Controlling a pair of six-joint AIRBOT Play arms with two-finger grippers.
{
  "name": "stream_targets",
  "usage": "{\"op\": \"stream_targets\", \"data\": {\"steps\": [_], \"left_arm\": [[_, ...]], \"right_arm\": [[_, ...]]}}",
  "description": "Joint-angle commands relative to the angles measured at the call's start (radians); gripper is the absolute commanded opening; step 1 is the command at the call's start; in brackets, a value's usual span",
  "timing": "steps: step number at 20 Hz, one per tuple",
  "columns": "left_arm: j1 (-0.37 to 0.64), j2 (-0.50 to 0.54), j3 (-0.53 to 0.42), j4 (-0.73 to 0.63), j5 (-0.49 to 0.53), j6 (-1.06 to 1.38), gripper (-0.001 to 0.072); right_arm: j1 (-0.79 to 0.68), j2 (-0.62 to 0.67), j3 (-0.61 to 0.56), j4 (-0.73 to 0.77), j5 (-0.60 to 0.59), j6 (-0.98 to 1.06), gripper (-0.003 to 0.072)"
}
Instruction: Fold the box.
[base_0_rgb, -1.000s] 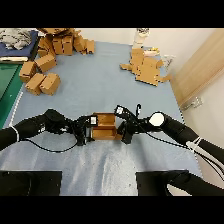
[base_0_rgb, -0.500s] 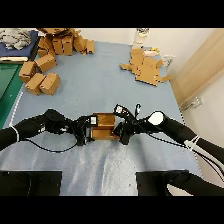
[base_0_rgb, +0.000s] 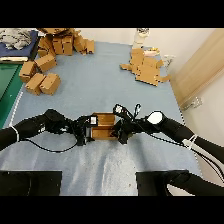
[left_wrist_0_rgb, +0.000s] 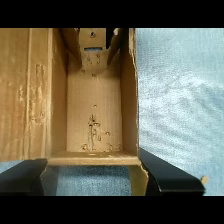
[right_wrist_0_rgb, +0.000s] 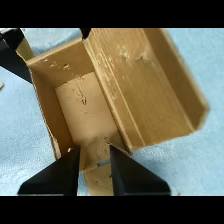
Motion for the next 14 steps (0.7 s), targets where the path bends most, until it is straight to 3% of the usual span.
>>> {"op": "stream_targets", "data": {"steps": [1, 5, 7, 9, 11, 14], "left_arm": [[-0.001, 0.0, 0.001, 0.0, 0.0, 0.0, 0.0477], [-0.001, 0.0, 0.001, 0.0, 0.0, 0.0, 0.0477], [-0.001, 0.0, 0.001, 0.0, 0.0, 0.0, 0.0477], [0.0, 0.0, 0.001, 0.0, 0.0, 0.0, 0.0477], [0.0, 0.0, 0.001, 0.0, 0.0, 0.0, 0.0477], [0.0, 0.0, 0.001, 0.0, 0.0, 0.0, 0.0477]], "right_arm": [[0.0, -0.016, 0.0, 0.006, 0.003, -0.037, 0.037], [0.0, -0.026, 0.0, 0.006, 0.003, -0.039, 0.0392], [0.0, -0.026, 0.0, 0.006, 0.003, -0.044, 0.0476], [0.0, -0.026, 0.0, 0.006, 0.003, -0.044, 0.0476], [0.0, -0.026, 0.0, 0.006, 0.003, -0.045, 0.0526], [0.0, -0.033, 0.0, 0.005, 0.003, -0.044, 0.0533]]}}
